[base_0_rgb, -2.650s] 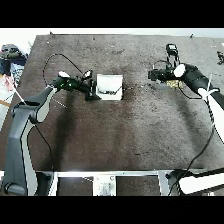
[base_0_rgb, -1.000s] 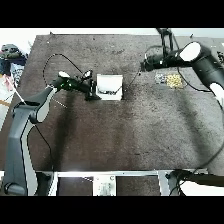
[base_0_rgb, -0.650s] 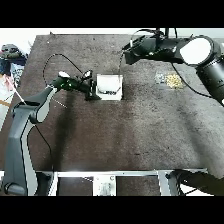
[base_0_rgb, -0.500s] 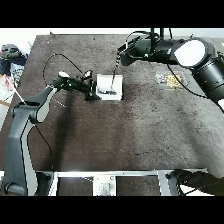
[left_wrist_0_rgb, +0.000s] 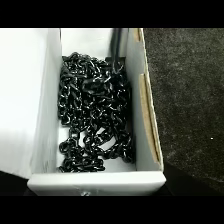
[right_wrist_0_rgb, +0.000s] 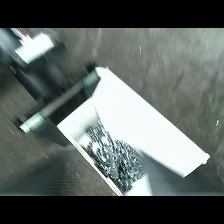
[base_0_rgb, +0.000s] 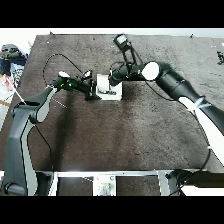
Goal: Fold the box and place the chain.
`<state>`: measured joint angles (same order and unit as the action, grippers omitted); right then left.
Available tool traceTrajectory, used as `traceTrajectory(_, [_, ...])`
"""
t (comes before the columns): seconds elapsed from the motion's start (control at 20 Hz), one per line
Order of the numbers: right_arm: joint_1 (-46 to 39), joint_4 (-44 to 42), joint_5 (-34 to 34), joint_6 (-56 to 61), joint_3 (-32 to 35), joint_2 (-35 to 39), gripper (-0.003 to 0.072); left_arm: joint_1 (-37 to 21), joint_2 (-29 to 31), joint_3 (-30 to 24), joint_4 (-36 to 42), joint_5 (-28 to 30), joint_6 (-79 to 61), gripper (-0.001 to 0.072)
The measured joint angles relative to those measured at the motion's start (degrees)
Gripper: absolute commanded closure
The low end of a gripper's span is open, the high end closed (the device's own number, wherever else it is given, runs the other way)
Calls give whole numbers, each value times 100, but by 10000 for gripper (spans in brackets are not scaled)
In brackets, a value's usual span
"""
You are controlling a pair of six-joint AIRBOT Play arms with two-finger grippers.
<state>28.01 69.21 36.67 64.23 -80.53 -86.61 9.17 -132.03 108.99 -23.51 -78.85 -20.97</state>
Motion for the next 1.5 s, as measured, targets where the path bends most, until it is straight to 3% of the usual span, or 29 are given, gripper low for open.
traceTrajectory(0.1, [0, 181, -94, 4, 26, -149, 299, 0, 0, 0, 0, 0, 0, 255])
traceTrajectory(0.15, [-20, 280, -179, 2, 35, -173, 429, 0, 0, 0, 0, 0, 0, 255])
traceTrajectory(0.4, [-442, 452, -592, -83, -205, -223, 588, 0, 0, 0, 0, 0, 20, 255])
traceTrajectory(0.55, [-929, -223, -330, -857, -667, -503, 586, 0, 0, 0, 0, 0, 20, 255])
traceTrajectory(0.95, [-2111, -3283, 1519, -3209, -2111, -2164, 585, 0, 0, 0, 0, 0, 13, 255])
traceTrajectory(1.2, [-2179, -3906, 2575, -3823, -2352, -2662, 586, 0, 0, 0, 0, 0, -2, 255])
traceTrajectory(1.5, [-2155, -4092, 3265, -4238, -2406, -2767, 586, 0, 0, 0, 0, 0, 2, 255])
